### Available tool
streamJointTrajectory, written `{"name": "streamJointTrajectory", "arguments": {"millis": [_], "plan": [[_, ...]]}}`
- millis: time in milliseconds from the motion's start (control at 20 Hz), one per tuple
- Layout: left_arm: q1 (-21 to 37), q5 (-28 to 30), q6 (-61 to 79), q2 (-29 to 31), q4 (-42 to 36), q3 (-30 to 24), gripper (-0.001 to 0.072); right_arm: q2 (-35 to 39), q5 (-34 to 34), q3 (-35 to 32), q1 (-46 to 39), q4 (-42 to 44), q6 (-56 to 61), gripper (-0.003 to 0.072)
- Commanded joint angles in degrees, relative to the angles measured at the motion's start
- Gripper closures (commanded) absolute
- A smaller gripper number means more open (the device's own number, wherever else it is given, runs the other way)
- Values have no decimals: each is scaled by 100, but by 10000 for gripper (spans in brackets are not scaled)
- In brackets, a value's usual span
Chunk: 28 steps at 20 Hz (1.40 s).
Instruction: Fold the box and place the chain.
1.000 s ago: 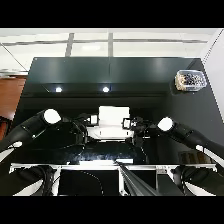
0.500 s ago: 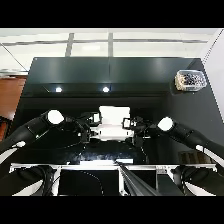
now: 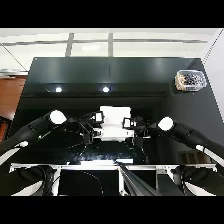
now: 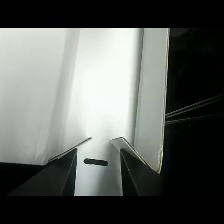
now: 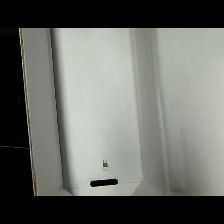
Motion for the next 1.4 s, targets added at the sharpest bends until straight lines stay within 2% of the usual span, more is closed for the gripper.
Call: {"name": "streamJointTrajectory", "arguments": {"millis": [0, 400, 450, 500, 550, 600, 650, 750, 850, 900, 1050, 1150, 1250, 1350], "plan": [[-44, 33, 2, -144, -352, 0, 383, -2, -4, -4, 0, 4, 2, 145], [-79, 293, 2, -310, -431, 0, 382, -2, -2, -4, 0, 4, 4, 146], [-79, 291, 2, -310, -433, 0, 367, -2, -2, -4, 0, 4, 4, 146], [-79, 284, 2, -310, -431, 0, 278, -2, -4, -4, 0, 4, 2, 145], [-79, 271, 2, -310, -433, 0, 224, -2, -4, -4, 0, 4, 2, 146], [-79, 269, 0, -310, -431, 0, 194, -2, -4, -4, 0, 4, 2, 146], [-79, 264, -11, -310, -431, 0, 201, -2, -4, -4, 0, 4, 2, 146], [-79, 232, -11, -299, -417, 0, 477, -2, -4, -4, 0, 4, 2, 145], [-63, 103, -17, -262, -363, 7, 647, -2, -4, -4, 0, 4, 4, 145], [-24, -55, -70, -175, -186, 26, 682, -2, -2, -4, 0, 4, 4, 146], [282, -260, -1207, 389, 708, 48, 683, -2, -2, -4, 0, 2, 4, 145], [743, -518, -1974, 973, 1156, 48, 683, -2, -2, -4, 0, 4, 7, 145], [1504, -577, -3088, 1471, 1235, 46, 682, -2, -2, -4, 0, 4, 7, 145], [2441, -662, -5018, 1615, 1235, 46, 682, -2, -2, -4, 0, 4, 35, 145]]}}
